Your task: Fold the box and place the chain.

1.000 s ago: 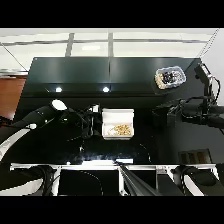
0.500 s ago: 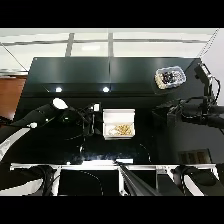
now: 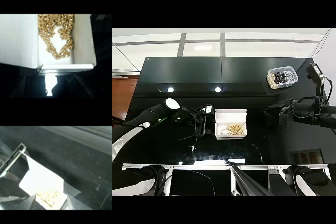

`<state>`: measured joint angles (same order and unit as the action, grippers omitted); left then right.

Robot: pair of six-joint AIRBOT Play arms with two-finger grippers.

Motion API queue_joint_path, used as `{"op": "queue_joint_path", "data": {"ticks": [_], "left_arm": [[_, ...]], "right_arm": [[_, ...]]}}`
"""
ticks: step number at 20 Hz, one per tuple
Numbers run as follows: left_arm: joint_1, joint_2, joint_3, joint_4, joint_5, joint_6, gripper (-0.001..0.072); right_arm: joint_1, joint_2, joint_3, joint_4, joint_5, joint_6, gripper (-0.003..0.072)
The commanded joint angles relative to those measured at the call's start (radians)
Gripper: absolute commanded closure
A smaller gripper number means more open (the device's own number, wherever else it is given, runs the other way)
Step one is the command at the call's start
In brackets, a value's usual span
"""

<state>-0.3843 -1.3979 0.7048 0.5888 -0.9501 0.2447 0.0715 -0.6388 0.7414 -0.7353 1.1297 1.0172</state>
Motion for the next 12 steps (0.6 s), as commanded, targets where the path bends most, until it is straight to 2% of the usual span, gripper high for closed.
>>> {"op": "queue_joint_path", "data": {"ticks": [1, 12], "left_arm": [[-0.001, -0.001, 0.001, 0.002, 0.004, 0.006, 0.0005], [-0.001, -0.001, 0.003, -0.001, -0.016, 0.005, 0.0005]], "right_arm": [[0.001, 0.000, 0.000, 0.000, 0.000, 0.000, 0.0235], [0.001, 0.000, 0.000, 0.001, 0.001, 0.000, 0.0235]]}}
